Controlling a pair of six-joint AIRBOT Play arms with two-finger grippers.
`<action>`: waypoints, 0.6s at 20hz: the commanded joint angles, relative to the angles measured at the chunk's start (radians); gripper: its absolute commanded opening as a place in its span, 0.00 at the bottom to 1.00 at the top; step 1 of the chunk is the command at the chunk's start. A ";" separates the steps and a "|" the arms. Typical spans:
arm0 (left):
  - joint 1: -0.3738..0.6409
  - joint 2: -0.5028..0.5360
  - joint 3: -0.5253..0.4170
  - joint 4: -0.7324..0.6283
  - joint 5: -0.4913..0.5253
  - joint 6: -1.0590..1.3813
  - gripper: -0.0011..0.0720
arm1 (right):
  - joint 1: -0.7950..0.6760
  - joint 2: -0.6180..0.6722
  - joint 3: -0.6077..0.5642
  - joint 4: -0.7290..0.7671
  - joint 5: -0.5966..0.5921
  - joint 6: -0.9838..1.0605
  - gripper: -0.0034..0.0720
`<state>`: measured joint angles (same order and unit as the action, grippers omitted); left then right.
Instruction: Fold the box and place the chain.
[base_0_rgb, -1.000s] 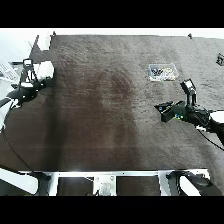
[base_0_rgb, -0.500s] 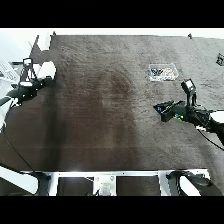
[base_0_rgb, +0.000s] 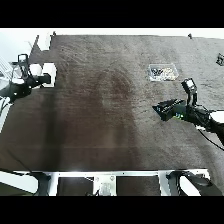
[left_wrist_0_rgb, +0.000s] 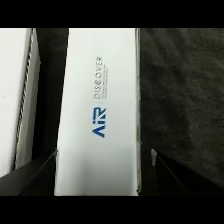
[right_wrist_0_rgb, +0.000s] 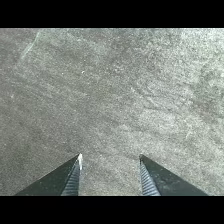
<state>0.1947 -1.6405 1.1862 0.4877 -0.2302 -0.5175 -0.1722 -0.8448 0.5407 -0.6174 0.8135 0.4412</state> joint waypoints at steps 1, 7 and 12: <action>0.002 0.133 0.001 0.093 -0.125 0.001 1.00 | 0.001 0.000 0.000 0.000 -0.003 0.000 0.65; 0.002 0.498 0.001 0.119 -0.390 -0.018 0.04 | 0.001 0.003 0.001 0.051 -0.002 0.001 0.19; -0.076 0.837 -0.154 0.119 -0.310 0.016 0.03 | 0.001 0.137 -0.002 0.084 -0.032 0.001 0.05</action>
<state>0.1604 -0.9871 1.1179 0.6018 -0.5739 -0.5285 -0.1722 -0.7792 0.5404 -0.5522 0.8036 0.4416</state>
